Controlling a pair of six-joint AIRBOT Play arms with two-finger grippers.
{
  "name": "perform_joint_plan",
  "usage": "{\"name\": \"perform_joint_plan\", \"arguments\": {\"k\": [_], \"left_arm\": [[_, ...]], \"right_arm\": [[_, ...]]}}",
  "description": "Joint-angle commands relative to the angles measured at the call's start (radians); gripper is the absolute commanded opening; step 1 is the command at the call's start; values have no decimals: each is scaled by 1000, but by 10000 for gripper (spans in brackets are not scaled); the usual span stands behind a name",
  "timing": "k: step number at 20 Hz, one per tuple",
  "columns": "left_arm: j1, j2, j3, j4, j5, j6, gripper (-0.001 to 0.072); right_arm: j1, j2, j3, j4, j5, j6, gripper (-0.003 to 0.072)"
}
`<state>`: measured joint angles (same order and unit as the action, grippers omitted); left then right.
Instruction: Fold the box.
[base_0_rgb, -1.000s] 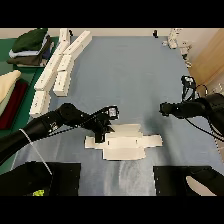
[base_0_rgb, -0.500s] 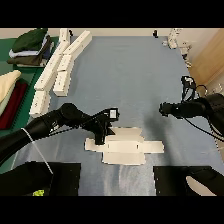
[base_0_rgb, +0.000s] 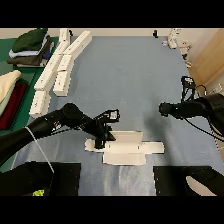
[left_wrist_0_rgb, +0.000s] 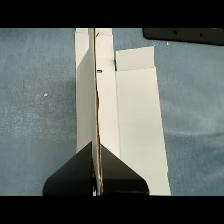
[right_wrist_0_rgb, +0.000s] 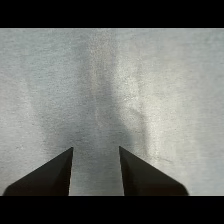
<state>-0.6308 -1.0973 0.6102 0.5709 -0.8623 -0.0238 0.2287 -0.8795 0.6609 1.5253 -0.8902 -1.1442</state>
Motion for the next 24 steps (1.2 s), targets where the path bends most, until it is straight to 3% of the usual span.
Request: {"name": "perform_joint_plan", "arguments": {"k": [1,4,11,12,14,19,24], "left_arm": [[1,0,0,5,-7,-30,13],[1,0,1,5,45,-87,13],[1,0,1,5,40,-101,13],[1,0,1,5,40,-101,13],[1,0,1,5,41,-100,13],[1,0,1,5,42,-100,13],[1,0,1,5,42,-100,13]], "right_arm": [[0,0,0,2,-2,0,424],[0,0,0,9,-2,0,424],[0,0,0,18,-17,-1,418],[0,0,0,29,-23,-1,325],[0,0,0,76,-53,-33,2],[83,77,0,158,-206,-106,1],[402,290,-25,185,-363,23,1]]}}
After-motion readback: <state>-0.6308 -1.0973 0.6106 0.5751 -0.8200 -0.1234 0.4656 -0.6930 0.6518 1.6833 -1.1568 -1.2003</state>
